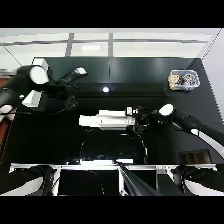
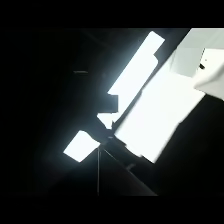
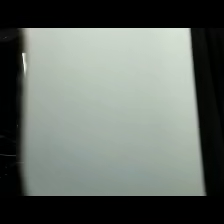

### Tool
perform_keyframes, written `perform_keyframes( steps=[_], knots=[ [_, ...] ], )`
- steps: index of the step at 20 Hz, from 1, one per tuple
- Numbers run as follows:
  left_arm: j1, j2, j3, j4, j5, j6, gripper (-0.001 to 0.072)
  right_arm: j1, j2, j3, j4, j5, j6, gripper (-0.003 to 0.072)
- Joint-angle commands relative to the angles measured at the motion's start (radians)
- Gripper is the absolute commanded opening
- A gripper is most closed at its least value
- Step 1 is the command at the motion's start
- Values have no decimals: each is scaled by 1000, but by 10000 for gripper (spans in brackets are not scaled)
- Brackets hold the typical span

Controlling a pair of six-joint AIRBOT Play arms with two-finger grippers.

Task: Fold the box and place the chain.

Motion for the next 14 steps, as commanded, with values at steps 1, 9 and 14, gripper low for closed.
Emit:
perform_keyframes(
  steps=[1,9,14],
  knots=[
    [73,132,-122,-241,-39,-129,21,1,-1,0,-2,1,0,477],
    [-168,245,-555,-786,311,78,25,1,-1,0,-2,4,0,127],
    [-201,46,-483,-1213,536,435,23,1,-1,0,-2,4,0,128]
  ],
)
